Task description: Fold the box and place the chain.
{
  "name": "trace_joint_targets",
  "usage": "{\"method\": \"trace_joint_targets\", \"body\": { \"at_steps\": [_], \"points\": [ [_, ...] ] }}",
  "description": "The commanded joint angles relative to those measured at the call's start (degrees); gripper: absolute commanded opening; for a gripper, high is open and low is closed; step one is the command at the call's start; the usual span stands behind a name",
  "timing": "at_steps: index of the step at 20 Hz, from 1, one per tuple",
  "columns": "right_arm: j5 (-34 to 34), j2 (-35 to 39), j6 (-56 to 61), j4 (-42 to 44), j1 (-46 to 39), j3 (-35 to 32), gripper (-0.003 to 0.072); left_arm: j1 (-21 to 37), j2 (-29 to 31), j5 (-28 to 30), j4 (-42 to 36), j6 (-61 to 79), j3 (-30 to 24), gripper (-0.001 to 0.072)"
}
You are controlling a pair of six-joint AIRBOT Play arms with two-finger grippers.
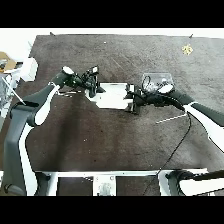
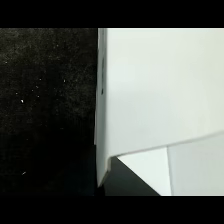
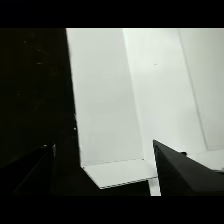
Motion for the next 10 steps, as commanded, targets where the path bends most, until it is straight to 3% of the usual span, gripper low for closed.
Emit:
{"method": "trace_joint_targets", "body": {
  "at_steps": [1,6,10],
  "points": [
    [0.9,-0.7,1.0,-3.3,1.4,0.6,0.0681,0.0,0.0,0.0,-0.2,0.0,0.0,0.0013],
    [-8.2,-2.9,1.9,-1.5,2.1,0.6,0.0679,0.0,0.0,0.0,-0.2,0.0,0.0,0.0012],
    [-9.0,-2.8,0.9,-1.4,2.1,0.6,0.0672,0.0,0.0,0.0,-0.2,0.0,0.0,0.0012]
  ]
}}
